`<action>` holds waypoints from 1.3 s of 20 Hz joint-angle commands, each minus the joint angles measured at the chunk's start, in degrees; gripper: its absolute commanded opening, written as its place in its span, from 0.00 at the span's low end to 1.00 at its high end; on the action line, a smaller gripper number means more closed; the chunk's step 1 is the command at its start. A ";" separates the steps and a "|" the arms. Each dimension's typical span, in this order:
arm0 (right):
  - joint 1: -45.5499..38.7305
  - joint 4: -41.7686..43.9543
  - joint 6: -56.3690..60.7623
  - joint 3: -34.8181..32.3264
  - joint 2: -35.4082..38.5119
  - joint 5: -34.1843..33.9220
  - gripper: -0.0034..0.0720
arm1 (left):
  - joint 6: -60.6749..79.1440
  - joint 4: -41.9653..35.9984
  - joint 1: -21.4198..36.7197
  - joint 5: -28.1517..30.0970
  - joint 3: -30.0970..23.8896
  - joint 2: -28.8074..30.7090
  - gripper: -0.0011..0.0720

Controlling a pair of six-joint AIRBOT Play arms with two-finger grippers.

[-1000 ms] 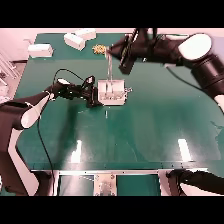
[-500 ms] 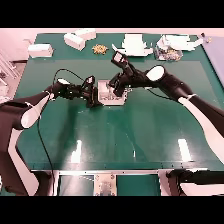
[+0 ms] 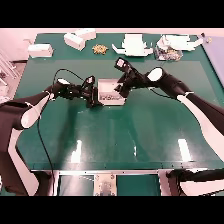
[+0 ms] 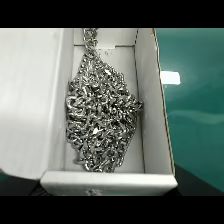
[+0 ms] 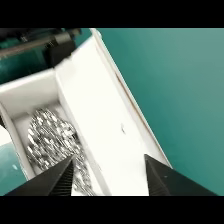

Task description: Fold the box and place the chain.

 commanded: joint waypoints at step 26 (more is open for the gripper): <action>-9.49 7.93 -42.82 3.30 -13.57 14.51 0.78 | -0.02 0.02 0.02 0.00 0.00 0.04 0.56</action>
